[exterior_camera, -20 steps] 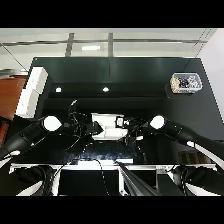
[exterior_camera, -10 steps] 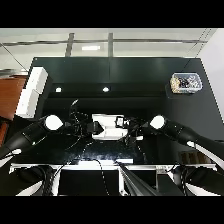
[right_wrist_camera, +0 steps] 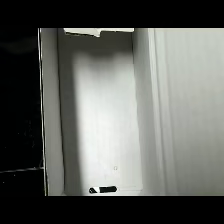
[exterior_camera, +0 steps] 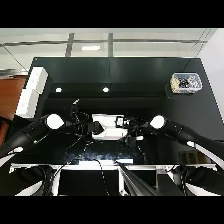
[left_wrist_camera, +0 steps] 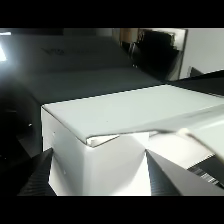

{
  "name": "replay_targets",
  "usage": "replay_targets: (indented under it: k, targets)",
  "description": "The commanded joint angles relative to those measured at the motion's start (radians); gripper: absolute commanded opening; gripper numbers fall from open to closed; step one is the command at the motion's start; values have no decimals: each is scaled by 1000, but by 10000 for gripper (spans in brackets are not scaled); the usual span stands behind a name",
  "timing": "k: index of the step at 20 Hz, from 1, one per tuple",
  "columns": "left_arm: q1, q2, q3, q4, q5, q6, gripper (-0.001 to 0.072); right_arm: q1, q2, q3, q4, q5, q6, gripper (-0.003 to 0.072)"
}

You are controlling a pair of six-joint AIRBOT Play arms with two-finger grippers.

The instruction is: Fold the box and place the chain.

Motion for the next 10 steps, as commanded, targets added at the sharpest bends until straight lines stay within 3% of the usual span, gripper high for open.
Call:
replay_targets:
  k: [1, 5, 8, 9, 10]
  targets:
    - [-1, -21, 35, 59, -18, -10, 648, 1, 0, 0, 1, 0, 0, 407]
    - [-1, -21, 83, 208, -86, -145, 648, 1, 0, 0, 1, 0, 0, 407]
    - [-1, -21, 109, 222, -115, -155, 655, 1, 0, 0, 1, 0, 0, 407]
    - [-1, -21, 118, 222, -121, -155, 711, 1, 0, 0, 1, 0, 0, 407]
    - [-1, -21, 125, 221, -124, -156, 720, 1, 0, 0, 1, 0, 0, 407]
